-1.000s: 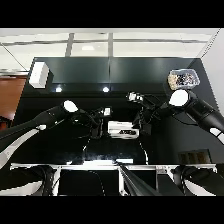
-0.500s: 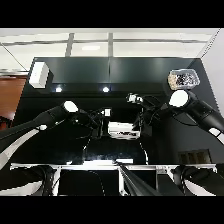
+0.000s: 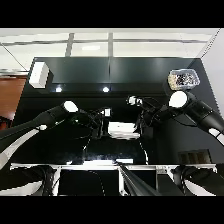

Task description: Fold the box and place the chain.

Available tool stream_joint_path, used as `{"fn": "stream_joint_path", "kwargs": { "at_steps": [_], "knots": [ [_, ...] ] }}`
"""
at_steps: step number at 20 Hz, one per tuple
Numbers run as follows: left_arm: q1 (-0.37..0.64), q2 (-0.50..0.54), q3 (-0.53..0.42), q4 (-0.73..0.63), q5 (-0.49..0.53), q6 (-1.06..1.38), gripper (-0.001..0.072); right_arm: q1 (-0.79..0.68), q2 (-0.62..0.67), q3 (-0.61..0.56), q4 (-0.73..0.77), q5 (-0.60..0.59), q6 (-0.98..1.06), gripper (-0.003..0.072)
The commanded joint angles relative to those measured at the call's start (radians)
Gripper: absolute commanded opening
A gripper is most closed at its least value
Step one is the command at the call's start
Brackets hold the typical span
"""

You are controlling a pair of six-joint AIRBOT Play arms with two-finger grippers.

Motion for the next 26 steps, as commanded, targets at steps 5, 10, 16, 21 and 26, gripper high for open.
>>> {"fn": "stream_joint_path", "kwargs": {
  "at_steps": [5,10,16,21,26],
  "knots": [
    [0.0,0.0,0.0,0.0,0.001,0.001,0.0411,0.0,0.0,-0.014,0.002,-0.016,-0.001,0.0266],
    [0.0,0.0,0.0,0.0,0.001,0.001,0.0411,0.0,0.0,-0.037,0.002,-0.036,-0.001,0.0266],
    [0.0,0.0,0.0,0.0,0.001,0.001,0.0411,-0.016,0.031,0.019,0.005,0.006,0.071,0.0266],
    [0.0,0.0,0.0,0.0,0.001,0.001,0.0411,-0.134,0.123,0.042,0.007,0.08,0.363,0.0223],
    [0.0,0.0,0.0,0.0,0.001,0.001,0.0411,-0.154,0.123,-0.159,0.447,0.129,0.407,0.0006]
  ]
}}
